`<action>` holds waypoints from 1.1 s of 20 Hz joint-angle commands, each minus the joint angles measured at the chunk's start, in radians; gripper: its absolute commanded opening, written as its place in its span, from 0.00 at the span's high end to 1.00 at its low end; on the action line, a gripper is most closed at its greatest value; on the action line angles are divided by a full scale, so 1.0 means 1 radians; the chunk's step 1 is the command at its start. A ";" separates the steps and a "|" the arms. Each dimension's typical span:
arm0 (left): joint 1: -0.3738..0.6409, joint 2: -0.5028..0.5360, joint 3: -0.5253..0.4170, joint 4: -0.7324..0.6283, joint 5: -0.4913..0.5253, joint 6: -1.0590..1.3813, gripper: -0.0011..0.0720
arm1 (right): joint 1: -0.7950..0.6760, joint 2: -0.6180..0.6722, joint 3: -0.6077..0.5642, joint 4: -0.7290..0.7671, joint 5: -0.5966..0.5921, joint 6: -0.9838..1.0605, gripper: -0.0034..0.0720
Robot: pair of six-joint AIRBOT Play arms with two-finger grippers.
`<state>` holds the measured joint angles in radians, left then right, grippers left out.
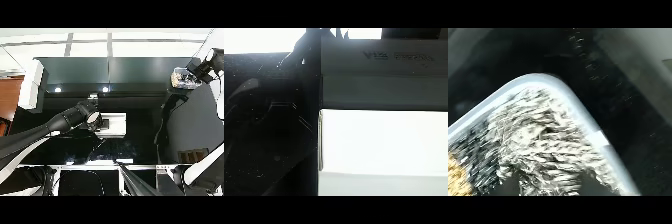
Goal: Fold the box and place the chain.
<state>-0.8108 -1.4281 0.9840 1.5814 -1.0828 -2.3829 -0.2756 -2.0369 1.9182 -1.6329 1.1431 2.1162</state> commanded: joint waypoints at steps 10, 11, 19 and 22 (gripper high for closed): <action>0.000 0.001 0.001 0.000 0.001 0.000 0.94 | -0.003 0.241 0.144 0.011 0.200 -0.444 0.94; 0.000 0.001 0.001 0.000 0.001 0.000 0.94 | 0.000 0.288 0.144 0.018 0.235 -0.502 0.94; 0.000 0.001 0.001 0.000 0.008 0.000 0.94 | -0.013 0.729 0.082 0.366 0.269 -0.628 0.94; 0.000 0.001 0.001 0.000 0.008 0.000 0.94 | -0.013 0.854 0.082 0.394 0.268 -0.620 0.95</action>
